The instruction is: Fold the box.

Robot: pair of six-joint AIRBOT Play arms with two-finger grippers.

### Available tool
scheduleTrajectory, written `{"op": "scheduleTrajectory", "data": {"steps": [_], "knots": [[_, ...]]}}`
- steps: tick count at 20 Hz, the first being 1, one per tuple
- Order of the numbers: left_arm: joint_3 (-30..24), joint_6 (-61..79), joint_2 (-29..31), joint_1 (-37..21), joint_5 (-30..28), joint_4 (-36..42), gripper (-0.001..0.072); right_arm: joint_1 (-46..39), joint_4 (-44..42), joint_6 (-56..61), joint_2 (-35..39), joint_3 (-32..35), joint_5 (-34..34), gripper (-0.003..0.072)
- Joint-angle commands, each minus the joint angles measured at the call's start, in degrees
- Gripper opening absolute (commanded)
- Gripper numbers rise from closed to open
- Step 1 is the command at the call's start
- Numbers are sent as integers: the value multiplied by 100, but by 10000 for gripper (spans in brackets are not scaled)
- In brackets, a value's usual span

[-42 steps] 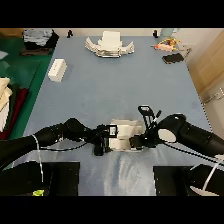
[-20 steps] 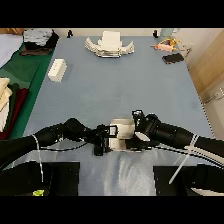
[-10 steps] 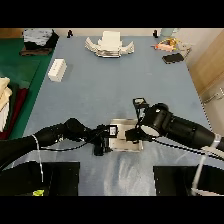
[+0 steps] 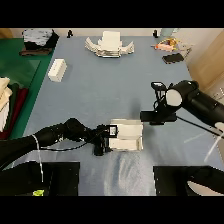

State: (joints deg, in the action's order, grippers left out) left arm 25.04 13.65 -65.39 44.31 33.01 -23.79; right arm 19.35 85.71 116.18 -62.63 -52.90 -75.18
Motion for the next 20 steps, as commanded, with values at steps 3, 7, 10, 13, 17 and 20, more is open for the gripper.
{"op": "scheduleTrajectory", "data": {"steps": [3, 7, 10, 13, 17, 20], "knots": [[2, 2, 2, -2, 0, 0, 501, -1600, -3259, -3029, -1128, -9, 20, 3], [2, 0, 2, -2, 0, 0, 502, -1679, -4846, -4478, -1871, -9, -787, 3], [2, 2, 2, -2, 2, 0, 502, -1672, -5272, -5071, -1908, -9, -1434, 4], [2, 2, 2, -2, 0, 0, 502, -1670, -5069, -5379, -1598, 52, -1576, 4], [2, 2, 2, -2, 0, 0, 502, -1443, -4341, -5834, -839, 590, -673, 4], [2, 2, 2, -2, 0, 0, 502, -866, -4081, -6343, -70, 1482, 811, 4]]}}
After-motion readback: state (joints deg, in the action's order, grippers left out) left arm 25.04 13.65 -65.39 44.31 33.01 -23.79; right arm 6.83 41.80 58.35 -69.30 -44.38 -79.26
